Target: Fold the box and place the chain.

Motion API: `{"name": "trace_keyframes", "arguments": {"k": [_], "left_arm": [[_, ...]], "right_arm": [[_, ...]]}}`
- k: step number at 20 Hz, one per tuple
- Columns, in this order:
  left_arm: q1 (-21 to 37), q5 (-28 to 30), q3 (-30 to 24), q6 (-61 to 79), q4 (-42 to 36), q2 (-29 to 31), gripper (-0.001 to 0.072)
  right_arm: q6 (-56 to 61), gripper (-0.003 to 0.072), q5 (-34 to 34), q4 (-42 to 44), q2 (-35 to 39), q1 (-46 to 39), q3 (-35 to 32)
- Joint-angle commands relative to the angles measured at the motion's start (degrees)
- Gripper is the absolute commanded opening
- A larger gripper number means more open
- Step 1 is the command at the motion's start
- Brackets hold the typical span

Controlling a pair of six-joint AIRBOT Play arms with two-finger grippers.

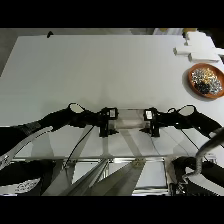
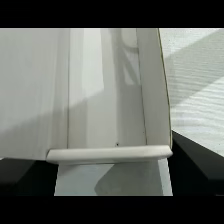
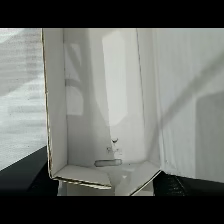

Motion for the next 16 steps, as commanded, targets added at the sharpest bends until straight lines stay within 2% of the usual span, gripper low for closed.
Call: {"name": "trace_keyframes", "arguments": {"k": [1,2,3,4,5,16], "left_arm": [[-0.35,0.02,0.09,-0.24,0.17,-0.04,0.0639],[-0.35,0.02,0.09,-0.22,0.17,-0.04,0.0510],[-0.35,0.02,0.09,-0.20,0.20,-0.04,0.0337],[-0.35,0.02,0.09,-0.20,0.20,-0.04,0.0236],[-0.35,0.02,0.09,-0.20,0.31,-0.04,0.0219],[-0.35,-0.28,0.09,-0.20,0.33,0.00,0.0220]], "right_arm": [[0.09,0.0337,-0.09,0.04,0.04,0.00,0.02],[0.09,0.0337,-0.09,0.04,0.04,0.00,0.02],[0.09,0.0337,-0.09,0.04,0.04,0.00,0.02],[0.09,0.0337,-0.09,0.04,0.04,0.00,0.02],[0.09,0.0337,-0.09,0.04,0.04,0.00,0.02],[0.09,0.0337,-0.09,0.04,0.04,0.00,0.02]]}}
